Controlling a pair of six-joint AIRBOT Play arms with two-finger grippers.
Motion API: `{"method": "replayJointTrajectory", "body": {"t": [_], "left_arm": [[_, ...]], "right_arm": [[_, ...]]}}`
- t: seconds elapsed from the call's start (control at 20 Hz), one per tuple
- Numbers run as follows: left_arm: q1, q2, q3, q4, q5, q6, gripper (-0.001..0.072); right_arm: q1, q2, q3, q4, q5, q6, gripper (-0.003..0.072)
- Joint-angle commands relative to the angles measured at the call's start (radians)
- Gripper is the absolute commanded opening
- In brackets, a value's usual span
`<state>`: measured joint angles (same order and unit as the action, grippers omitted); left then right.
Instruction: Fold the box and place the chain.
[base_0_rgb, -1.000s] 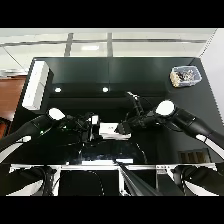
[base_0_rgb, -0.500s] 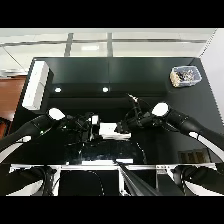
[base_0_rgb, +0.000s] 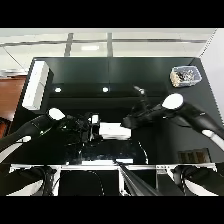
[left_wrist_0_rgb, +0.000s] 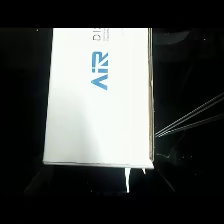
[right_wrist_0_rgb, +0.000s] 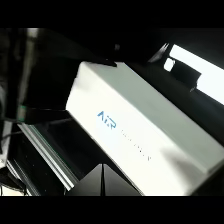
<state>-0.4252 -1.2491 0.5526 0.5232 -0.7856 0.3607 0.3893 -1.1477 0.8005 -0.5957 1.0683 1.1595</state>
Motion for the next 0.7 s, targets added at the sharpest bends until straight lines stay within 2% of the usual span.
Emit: {"method": "replayJointTrajectory", "body": {"t": [0.0, 0.15, 0.3, 0.4, 0.65], "left_arm": [[0.001, 0.048, 0.001, 0.026, -0.014, -0.110, 0.0720], [0.000, 0.157, 0.037, 0.100, -0.085, -0.313, 0.0720], [-0.031, 0.182, 0.130, 0.097, -0.113, -0.501, 0.0720], [-0.090, 0.126, 0.206, 0.097, -0.105, -0.538, 0.0720], [-0.221, -0.141, 0.392, 0.158, -0.093, -0.557, 0.0720]], "right_arm": [[-0.171, 0.163, 0.029, -0.126, 0.159, 0.047, 0.0013], [-0.319, 0.285, 0.028, -0.306, 0.261, 0.118, 0.0014], [-0.389, 0.321, 0.028, -0.357, 0.272, 0.135, 0.0014], [-0.389, 0.320, 0.021, -0.352, 0.227, 0.136, 0.0014], [-0.389, 0.320, 0.013, -0.340, 0.206, 0.139, 0.0014]]}}
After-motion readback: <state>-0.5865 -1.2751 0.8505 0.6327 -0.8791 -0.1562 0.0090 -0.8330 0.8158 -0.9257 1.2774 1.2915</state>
